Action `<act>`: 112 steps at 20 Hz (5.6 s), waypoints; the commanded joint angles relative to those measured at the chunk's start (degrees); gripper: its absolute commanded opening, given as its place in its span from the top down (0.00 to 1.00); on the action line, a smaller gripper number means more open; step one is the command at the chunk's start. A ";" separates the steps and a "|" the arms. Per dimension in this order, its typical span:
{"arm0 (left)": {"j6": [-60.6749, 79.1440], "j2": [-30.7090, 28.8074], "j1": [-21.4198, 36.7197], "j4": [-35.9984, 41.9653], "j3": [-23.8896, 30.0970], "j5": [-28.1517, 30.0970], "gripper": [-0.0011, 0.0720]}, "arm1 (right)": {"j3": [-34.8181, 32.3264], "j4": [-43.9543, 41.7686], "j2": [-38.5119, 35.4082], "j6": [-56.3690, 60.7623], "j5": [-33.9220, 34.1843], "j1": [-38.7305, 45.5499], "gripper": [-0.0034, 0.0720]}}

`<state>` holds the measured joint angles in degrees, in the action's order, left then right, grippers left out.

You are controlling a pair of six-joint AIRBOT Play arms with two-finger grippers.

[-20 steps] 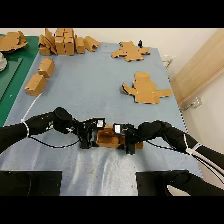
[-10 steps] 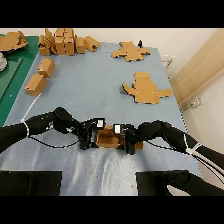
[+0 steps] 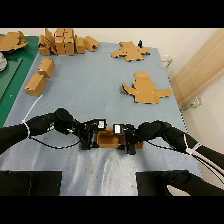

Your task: Fold the box.

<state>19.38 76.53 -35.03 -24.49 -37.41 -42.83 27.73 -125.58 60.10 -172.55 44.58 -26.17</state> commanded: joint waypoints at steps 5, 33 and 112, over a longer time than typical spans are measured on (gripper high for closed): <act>0.09 0.04 -0.11 0.04 -0.02 0.04 0.43 | 0.07 -0.15 0.02 0.02 -0.11 0.07 0.30; 0.11 0.02 -0.11 0.04 0.00 0.44 0.43 | 1.14 3.28 -1.51 4.68 10.84 6.71 0.02; 0.11 0.02 -0.31 0.04 -0.02 0.44 0.43 | 13.57 -9.44 4.79 67.91 7.96 2.95 0.95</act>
<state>19.49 76.58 -35.31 -24.43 -37.41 -42.39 38.28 -132.16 56.55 -96.95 55.51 -23.16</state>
